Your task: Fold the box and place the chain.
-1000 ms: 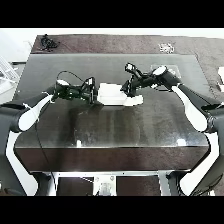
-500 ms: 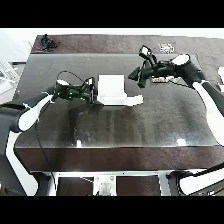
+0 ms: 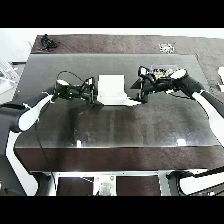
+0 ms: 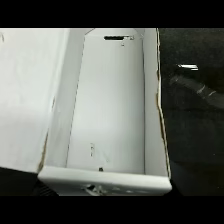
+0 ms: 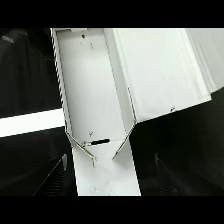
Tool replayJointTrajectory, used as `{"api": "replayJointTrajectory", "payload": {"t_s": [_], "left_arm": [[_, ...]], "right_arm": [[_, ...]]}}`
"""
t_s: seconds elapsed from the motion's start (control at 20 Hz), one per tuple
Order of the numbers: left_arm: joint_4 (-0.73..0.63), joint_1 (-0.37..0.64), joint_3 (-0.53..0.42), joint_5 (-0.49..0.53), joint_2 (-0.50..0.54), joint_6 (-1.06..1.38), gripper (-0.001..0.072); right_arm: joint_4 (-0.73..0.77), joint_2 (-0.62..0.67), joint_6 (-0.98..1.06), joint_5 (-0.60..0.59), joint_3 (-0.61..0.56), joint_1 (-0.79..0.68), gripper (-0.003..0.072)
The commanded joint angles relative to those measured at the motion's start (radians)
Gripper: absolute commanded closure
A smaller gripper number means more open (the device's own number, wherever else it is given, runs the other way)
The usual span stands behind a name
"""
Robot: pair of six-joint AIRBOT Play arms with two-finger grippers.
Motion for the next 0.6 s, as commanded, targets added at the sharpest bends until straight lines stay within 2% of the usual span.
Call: {"api": "replayJointTrajectory", "payload": {"t_s": [0.0, 0.3, 0.35, 0.4, 0.45, 0.5, 0.55], "left_arm": [[0.0, 0.001, 0.0, 0.001, 0.001, 0.0, 0.0169], [0.0, 0.001, 0.0, 0.0, 0.001, 0.0, 0.0169], [0.0, 0.001, 0.0, 0.0, 0.001, 0.0, 0.0169], [0.0, 0.001, 0.0, 0.0, 0.001, 0.0, 0.0169], [0.0, 0.001, 0.0, 0.0, 0.001, 0.0, 0.0169], [0.0, 0.001, 0.0, 0.0, 0.001, 0.0, 0.0169], [0.0, 0.001, 0.0, 0.0, 0.001, 0.0, 0.0169]], "right_arm": [[-0.001, -0.03, -0.057, -0.018, -0.014, 0.016, 0.0035], [-0.001, -0.06, -0.058, -0.078, -0.014, 0.04, 0.0042], [-0.001, -0.06, -0.061, -0.085, -0.014, 0.043, 0.0079], [0.0, -0.06, -0.074, -0.085, -0.014, 0.048, 0.0212], [0.002, -0.06, -0.084, -0.085, -0.014, 0.053, 0.0291], [0.007, -0.06, -0.084, -0.085, -0.014, 0.063, 0.0313], [0.01, -0.06, -0.084, -0.085, -0.014, 0.077, 0.0399]]}}
